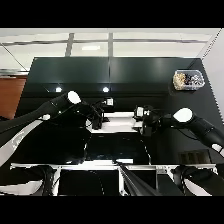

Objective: Fold the box and place the chain.

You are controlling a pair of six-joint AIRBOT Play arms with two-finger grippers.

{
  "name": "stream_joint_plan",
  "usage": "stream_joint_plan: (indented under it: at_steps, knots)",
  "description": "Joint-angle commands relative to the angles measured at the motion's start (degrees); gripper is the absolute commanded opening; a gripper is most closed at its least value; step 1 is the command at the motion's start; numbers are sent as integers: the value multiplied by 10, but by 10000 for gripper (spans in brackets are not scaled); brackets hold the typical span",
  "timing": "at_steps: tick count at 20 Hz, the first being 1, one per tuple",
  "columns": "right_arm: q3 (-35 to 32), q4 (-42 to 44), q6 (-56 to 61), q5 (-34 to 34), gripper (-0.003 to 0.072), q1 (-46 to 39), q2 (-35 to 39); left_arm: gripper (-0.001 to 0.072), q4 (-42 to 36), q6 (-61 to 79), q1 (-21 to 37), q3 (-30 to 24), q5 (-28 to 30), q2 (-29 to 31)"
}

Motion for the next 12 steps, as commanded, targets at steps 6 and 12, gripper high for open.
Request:
stream_joint_plan:
  at_steps: [6,12]
  knots:
    - [1,51,-44,27,663,4,-24,25,1,0,0,1,-3,0]
    - [1,52,-56,33,662,19,-53,25,1,0,0,1,-3,0]
